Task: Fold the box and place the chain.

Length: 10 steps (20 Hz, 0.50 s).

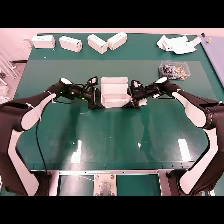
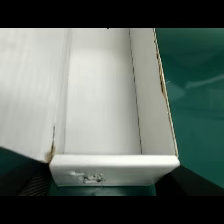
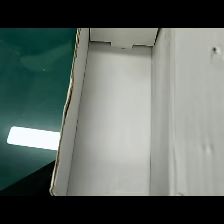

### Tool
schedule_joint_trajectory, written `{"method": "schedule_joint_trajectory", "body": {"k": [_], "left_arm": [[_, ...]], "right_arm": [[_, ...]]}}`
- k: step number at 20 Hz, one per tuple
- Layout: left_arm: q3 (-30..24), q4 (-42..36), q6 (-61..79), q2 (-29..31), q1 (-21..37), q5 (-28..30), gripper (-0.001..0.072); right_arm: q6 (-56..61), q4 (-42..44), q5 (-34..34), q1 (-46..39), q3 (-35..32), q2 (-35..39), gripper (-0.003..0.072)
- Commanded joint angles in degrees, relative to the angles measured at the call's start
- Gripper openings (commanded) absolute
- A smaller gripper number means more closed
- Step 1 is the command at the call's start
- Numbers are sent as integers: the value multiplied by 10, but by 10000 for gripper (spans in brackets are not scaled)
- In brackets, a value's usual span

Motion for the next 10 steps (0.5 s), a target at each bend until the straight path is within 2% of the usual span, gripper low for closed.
{"method": "schedule_joint_trajectory", "body": {"k": [1,10], "left_arm": [[7,6,12,-1,0,16,720],[7,9,23,-1,-8,4,720]], "right_arm": [[-1,-1,3,1,0,0,562],[-1,-1,3,1,0,0,563]]}}
